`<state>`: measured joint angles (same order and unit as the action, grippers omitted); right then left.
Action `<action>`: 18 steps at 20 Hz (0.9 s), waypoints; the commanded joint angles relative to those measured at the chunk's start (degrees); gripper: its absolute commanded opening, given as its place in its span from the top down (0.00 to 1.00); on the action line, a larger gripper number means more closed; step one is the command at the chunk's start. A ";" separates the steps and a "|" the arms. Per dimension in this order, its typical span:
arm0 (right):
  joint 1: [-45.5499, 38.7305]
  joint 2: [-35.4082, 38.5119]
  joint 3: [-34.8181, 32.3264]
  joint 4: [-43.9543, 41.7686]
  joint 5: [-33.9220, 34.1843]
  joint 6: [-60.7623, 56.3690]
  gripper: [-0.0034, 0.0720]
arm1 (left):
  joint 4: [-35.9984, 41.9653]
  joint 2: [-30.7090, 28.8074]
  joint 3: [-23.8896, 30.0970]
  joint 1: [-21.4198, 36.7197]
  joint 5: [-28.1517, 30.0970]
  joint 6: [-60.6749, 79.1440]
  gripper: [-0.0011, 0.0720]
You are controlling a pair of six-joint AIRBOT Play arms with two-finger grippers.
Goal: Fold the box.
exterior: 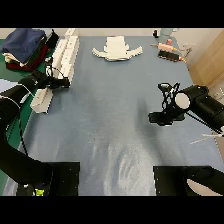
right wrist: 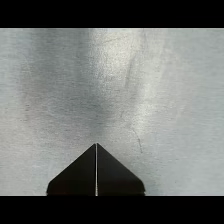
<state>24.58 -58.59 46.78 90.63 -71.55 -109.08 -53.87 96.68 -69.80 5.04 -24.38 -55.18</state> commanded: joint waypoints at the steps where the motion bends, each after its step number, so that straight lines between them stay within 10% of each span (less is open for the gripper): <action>1: 0.02 -0.02 0.04 0.00 -0.02 0.00 0.95 | 0.07 -0.02 -0.02 0.04 -0.55 -0.24 0.04; 18: 0.02 -0.02 0.04 0.00 0.00 0.00 0.95 | -1.99 -6.82 -0.02 3.06 -16.13 -1.86 0.04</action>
<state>24.58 -58.59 46.78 90.63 -71.55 -109.08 -54.83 91.59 -69.80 7.27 -36.21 -55.81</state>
